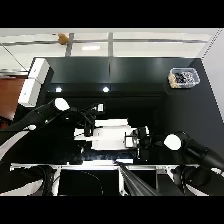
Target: Fold the box and place the chain.
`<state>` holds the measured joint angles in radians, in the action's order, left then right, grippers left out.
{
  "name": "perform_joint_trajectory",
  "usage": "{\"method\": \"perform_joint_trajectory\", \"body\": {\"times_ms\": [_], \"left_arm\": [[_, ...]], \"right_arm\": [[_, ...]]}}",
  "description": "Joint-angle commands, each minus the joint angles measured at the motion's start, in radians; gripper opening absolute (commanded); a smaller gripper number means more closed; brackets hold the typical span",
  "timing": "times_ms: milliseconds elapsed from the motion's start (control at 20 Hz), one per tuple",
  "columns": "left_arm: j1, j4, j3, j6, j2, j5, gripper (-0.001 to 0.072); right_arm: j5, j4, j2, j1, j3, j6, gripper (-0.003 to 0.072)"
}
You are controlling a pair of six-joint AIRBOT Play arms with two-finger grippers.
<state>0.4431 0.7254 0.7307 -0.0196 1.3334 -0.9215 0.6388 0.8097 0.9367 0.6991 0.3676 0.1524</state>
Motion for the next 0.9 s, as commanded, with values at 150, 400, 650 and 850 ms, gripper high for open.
{"method": "perform_joint_trajectory", "body": {"times_ms": [150, 400, 650, 850], "left_arm": [[0.0, 0.0, 0.0, 0.0, 0.001, 0.001, 0.0028], [0.0, 0.0, 0.0, 0.0, 0.001, 0.001, 0.0028], [0.0, 0.0, 0.0, 0.0, 0.001, 0.002, 0.0028], [0.0, 0.0, 0.0, 0.0, 0.001, 0.001, 0.0028]], "right_arm": [[-0.133, -0.116, 0.045, 0.096, 0.0, -0.004, 0.0705], [-0.164, -0.121, 0.044, 0.085, 0.034, 0.038, 0.0706], [-0.059, -0.117, 0.044, -0.04, 0.105, 0.06, 0.0707], [-0.049, -0.09, 0.045, -0.09, 0.118, 0.05, 0.0706]]}}
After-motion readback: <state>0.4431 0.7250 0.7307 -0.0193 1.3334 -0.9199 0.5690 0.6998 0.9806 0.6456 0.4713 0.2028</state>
